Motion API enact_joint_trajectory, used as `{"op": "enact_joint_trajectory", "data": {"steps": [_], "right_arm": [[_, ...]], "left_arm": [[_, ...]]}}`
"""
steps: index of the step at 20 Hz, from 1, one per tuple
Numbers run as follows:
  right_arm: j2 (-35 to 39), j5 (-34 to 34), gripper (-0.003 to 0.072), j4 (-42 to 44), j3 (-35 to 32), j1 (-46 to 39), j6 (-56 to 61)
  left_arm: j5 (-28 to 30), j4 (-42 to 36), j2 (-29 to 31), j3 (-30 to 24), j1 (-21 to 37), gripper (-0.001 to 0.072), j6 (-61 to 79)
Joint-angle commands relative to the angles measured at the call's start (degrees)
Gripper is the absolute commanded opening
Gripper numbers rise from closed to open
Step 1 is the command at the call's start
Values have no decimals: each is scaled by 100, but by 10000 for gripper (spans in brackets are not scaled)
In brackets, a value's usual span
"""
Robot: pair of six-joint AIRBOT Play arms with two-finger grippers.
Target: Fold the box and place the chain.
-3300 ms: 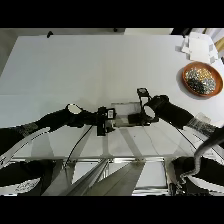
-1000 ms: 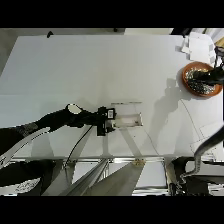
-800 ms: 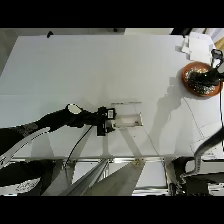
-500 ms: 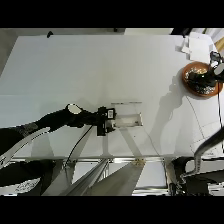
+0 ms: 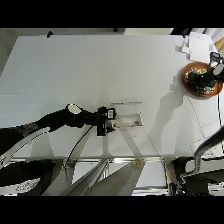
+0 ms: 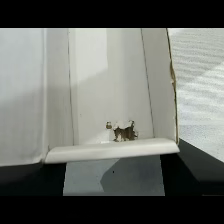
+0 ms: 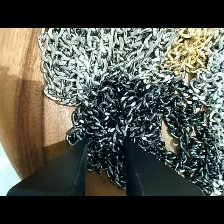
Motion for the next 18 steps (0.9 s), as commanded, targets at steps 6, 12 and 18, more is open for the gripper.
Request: {"op": "enact_joint_trajectory", "data": {"steps": [6,12,18], "right_arm": [[-7,192,34,-31,2,0,92],[824,413,22,-66,2,0,-179],[1700,1255,22,2,2,0,-649]], "left_arm": [[2,2,0,4,2,69,0],[2,2,0,4,0,69,0],[2,2,0,4,2,69,0]]}}
